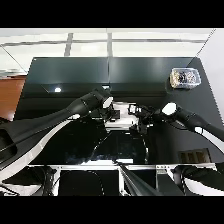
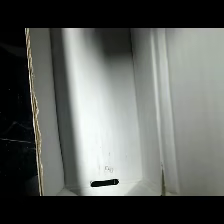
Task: Fold the box and place the chain.
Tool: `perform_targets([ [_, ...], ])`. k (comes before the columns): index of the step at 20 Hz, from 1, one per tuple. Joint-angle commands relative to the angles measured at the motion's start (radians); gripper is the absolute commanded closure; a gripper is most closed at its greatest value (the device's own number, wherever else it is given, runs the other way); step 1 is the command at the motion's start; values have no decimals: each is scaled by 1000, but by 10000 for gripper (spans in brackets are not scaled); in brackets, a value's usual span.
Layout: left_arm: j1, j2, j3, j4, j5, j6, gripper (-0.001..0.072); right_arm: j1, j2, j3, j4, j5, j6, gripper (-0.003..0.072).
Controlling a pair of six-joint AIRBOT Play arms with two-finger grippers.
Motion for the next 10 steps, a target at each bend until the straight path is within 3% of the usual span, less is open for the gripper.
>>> perform_targets([
  [1,1,0,2,-5,-20,-3,246,0,-1,0,0,0,0,515],
  [2,1,0,2,-3,-31,-3,252,0,-1,0,0,0,0,515],
  [3,1,0,2,-3,-36,-3,302,0,-1,0,0,0,0,515],
  [4,2,0,2,2,-37,-3,460,0,-1,0,0,0,0,515],
  [5,2,0,2,8,-36,-3,551,0,-1,0,0,0,0,515],
  [6,2,0,2,7,-37,-1,575,0,-1,0,0,-1,0,515],
  [7,2,0,2,7,-37,0,685,0,-1,0,0,-2,1,514],
  [8,1,0,2,4,-36,0,687,0,-1,0,0,-2,1,513],
  [9,1,0,2,4,-37,0,687,0,-1,0,1,-3,3,434],
  [10,1,0,2,4,-36,0,687,0,-1,0,1,-15,13,147],
])
